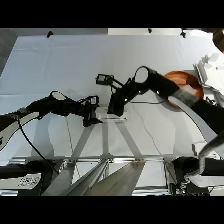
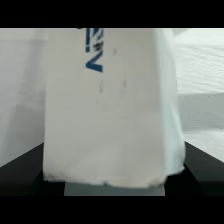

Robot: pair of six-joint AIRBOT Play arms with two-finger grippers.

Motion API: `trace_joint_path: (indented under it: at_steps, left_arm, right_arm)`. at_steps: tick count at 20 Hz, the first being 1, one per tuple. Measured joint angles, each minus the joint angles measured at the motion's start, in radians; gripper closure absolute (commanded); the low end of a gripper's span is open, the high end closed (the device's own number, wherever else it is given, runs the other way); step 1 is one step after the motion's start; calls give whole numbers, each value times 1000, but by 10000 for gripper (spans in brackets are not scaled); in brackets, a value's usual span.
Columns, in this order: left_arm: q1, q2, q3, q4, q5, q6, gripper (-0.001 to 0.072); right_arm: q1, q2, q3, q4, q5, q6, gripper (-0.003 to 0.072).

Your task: Fold the box and place the chain.

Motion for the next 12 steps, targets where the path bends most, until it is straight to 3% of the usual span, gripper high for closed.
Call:
trace_joint_path:
  at_steps: [4, 6, 12]
  left_arm:
    - [0, 0, 0, 2, 0, 4, 496]
    - [0, 0, 0, 2, 0, 4, 496]
    - [0, 0, 0, 2, -1, 1, 496]
  right_arm:
    - [40, 85, -122, -16, -166, -35, 429]
    - [48, 101, -145, -20, -200, -43, 469]
    - [57, 122, -170, -64, -245, -50, 469]
